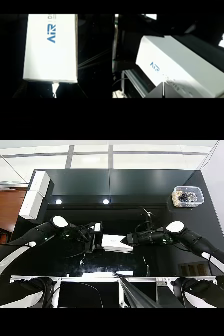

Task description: Fold the box and place the chain.

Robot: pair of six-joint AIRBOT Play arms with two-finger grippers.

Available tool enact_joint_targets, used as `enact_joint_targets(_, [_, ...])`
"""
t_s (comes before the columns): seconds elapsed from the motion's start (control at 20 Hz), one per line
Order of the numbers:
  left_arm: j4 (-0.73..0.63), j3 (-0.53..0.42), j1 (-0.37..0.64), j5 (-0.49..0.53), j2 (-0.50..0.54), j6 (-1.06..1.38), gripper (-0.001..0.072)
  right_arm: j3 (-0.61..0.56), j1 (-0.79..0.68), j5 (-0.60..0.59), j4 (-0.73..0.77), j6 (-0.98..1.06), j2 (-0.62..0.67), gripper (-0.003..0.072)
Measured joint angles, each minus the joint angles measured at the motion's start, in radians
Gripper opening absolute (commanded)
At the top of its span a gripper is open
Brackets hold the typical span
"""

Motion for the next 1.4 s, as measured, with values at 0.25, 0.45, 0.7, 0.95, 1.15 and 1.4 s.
enact_joint_targets(0.25, [0.0, 0.0, 0.0, 0.0, 0.0, 0.0, 0.0355, -0.001, 0.0, -0.011, -0.024, -0.003, -0.014, 0.0012])
enact_joint_targets(0.45, [0.0, 0.0, 0.0, 0.0, 0.0, 0.0, 0.0354, 0.0, 0.014, -0.028, -0.04, -0.003, -0.018, 0.0013])
enact_joint_targets(0.7, [0.001, 0.0, 0.0, 0.0, 0.0, 0.0, 0.0354, 0.0, 0.023, -0.031, -0.046, -0.01, -0.019, 0.0012])
enact_joint_targets(0.95, [0.0, 0.0, 0.0, 0.0, 0.0, -0.002, 0.0354, 0.042, -0.026, 0.074, -0.079, -0.03, 0.037, 0.0012])
enact_joint_targets(1.15, [0.025, 0.002, 0.0, 0.003, 0.01, -0.055, 0.0715, 0.136, -0.157, 0.219, -0.142, -0.016, 0.155, 0.0012])
enact_joint_targets(1.4, [0.18, 0.029, 0.008, -0.019, 0.09, -0.193, 0.0709, 0.221, -0.394, 0.355, -0.272, 0.032, 0.317, 0.0013])
